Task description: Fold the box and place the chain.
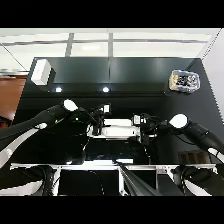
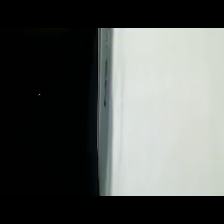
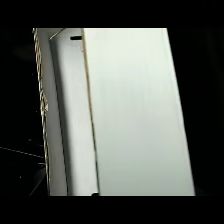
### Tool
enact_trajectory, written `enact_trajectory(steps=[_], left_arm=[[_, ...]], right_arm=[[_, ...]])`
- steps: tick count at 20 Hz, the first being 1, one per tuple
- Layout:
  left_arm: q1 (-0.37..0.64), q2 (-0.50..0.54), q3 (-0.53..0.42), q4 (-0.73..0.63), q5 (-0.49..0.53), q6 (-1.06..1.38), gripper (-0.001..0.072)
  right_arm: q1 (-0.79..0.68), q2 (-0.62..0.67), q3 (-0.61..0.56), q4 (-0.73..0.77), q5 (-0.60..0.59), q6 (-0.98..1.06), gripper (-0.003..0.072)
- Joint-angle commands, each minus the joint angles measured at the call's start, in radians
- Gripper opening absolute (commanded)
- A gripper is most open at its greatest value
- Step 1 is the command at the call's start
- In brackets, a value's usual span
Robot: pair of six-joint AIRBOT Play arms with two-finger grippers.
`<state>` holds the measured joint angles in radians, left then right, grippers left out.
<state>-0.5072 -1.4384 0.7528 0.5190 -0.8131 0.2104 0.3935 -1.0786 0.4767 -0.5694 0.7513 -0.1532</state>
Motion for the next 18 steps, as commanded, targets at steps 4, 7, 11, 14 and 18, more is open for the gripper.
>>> enact_trajectory(steps=[4, 7, 11, 14, 18], left_arm=[[0.000, -0.001, 0.001, 0.000, 0.002, -0.001, 0.0028], [0.000, -0.001, 0.001, -0.001, 0.001, -0.001, 0.0028], [0.000, -0.001, 0.001, -0.001, 0.001, -0.001, 0.0028], [0.000, -0.001, 0.001, -0.001, 0.001, -0.001, 0.0028], [0.000, -0.001, 0.001, -0.001, 0.001, -0.001, 0.0028]], right_arm=[[-0.002, -0.064, -0.022, 0.019, -0.019, -0.088, 0.0712], [-0.011, -0.097, -0.022, 0.018, -0.026, -0.091, 0.0712], [-0.026, -0.097, -0.022, 0.018, -0.031, -0.091, 0.0712], [-0.026, -0.098, -0.022, 0.015, -0.030, -0.091, 0.0711], [-0.026, -0.098, -0.022, 0.015, -0.031, -0.091, 0.0711]])
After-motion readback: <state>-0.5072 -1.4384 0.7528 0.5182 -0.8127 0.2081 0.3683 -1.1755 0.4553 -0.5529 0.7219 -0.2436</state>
